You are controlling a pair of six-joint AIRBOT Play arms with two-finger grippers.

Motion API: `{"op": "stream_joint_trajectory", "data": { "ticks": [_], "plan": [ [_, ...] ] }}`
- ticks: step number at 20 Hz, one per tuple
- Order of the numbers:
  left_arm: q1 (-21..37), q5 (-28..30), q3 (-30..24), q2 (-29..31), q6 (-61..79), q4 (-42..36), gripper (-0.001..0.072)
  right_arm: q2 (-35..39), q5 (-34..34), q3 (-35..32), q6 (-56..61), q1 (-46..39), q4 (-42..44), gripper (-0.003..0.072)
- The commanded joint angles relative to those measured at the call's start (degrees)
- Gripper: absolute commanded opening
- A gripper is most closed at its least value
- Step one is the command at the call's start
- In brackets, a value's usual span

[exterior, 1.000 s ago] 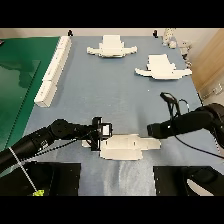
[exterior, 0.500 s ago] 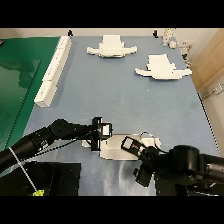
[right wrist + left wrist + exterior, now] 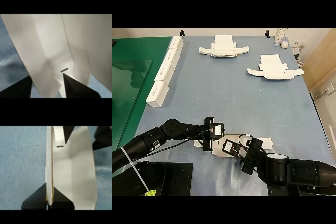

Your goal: Fold the box.

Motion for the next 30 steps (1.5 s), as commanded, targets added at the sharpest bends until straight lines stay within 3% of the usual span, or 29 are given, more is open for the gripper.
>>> {"op": "stream_joint_trajectory", "data": {
  "ticks": [1, 12, 14, 21, 24, 27, 30],
  "plan": [
    [0.0, 0.02, 0.0, 0.02, 0.02, 0.02, 0.0017, 2.14, -3.17, 0.46, 10.03, 0.22, -5.51, 0.056],
    [0.0, 0.0, 0.0, 0.02, 0.02, 0.02, 0.0017, 4.92, -7.54, 0.48, 15.67, 0.22, -8.17, 0.056],
    [0.0, 0.0, 0.0, 0.02, 0.02, 0.02, 0.0016, 4.87, -6.67, 0.48, 15.72, 0.17, -8.37, 0.0675],
    [0.0, 0.02, 0.0, 0.02, 0.02, 0.02, 0.0017, 4.94, -5.84, 0.46, 15.45, -0.2, -6.25, 0.072],
    [0.0, 0.0, 0.0, 0.02, 0.02, 0.02, 0.0017, 6.08, -2.84, -0.17, 7.1, -3.63, -3.06, 0.072],
    [0.0, 0.02, 0.0, 0.02, 0.02, 0.02, 0.0017, 11.32, 3.82, -2.34, -8.63, -11.5, 2.16, 0.072],
    [0.0, 0.02, 0.0, 0.02, 0.02, 0.02, 0.0017, 13.42, 7.3, -4.39, -36.06, -23.8, 20.5, 0.072]
  ]
}}
